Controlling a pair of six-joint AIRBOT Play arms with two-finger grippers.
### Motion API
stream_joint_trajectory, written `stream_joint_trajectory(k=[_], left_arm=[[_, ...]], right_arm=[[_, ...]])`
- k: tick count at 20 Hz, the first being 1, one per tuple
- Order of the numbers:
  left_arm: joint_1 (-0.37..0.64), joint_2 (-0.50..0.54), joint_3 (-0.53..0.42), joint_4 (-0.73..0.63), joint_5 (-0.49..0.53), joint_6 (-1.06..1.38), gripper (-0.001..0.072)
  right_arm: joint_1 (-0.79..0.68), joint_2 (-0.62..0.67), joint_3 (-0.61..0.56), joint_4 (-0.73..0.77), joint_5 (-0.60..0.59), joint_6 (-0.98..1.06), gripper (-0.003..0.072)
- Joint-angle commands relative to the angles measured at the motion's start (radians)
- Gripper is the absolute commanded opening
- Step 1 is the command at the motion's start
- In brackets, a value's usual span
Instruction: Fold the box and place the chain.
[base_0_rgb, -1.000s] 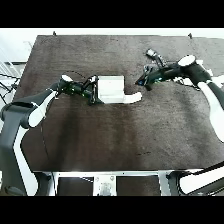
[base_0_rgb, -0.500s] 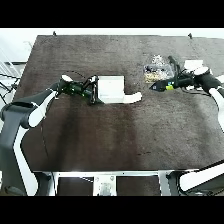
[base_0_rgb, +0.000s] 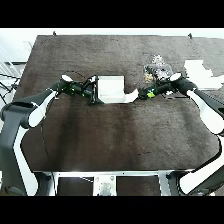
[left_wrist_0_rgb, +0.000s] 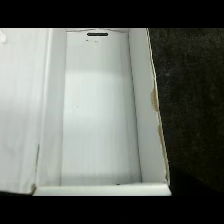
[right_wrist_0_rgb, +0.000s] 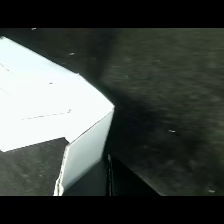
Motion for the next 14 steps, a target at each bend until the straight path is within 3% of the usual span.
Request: stream_joint_trajectory(k=[1, 3, 4, 5, 8, 9, 10, 14], left_arm=[[0.001, -0.001, 0.000, 0.000, 0.000, 0.000, 0.0474], [0.001, 0.000, 0.000, 0.000, 0.000, 0.000, 0.0474], [0.001, 0.000, 0.000, 0.000, 0.000, 0.000, 0.0474], [0.001, 0.000, 0.000, 0.000, 0.000, 0.000, 0.0474], [0.001, 0.000, 0.000, 0.000, 0.000, 0.000, 0.0474], [0.001, 0.000, 0.000, 0.000, 0.000, 0.000, 0.0474], [0.001, -0.001, 0.000, 0.000, 0.000, 0.000, 0.0474], [0.001, 0.000, 0.000, 0.000, 0.000, 0.000, 0.0474]], right_arm=[[0.026, 0.033, 0.002, 0.002, -0.001, 0.037, 0.0010], [0.039, 0.062, 0.002, 0.001, 0.008, 0.041, 0.0041], [0.046, 0.069, 0.003, 0.002, 0.014, 0.042, 0.0257], [0.053, 0.076, 0.004, 0.002, 0.016, 0.042, 0.0356], [0.071, 0.078, 0.006, 0.002, 0.014, 0.042, 0.0355], [0.077, 0.078, 0.006, 0.010, 0.013, 0.042, 0.0473], [0.083, 0.078, 0.006, 0.018, 0.011, 0.042, 0.0518], [0.109, 0.078, 0.007, 0.020, -0.040, 0.043, 0.0518]])
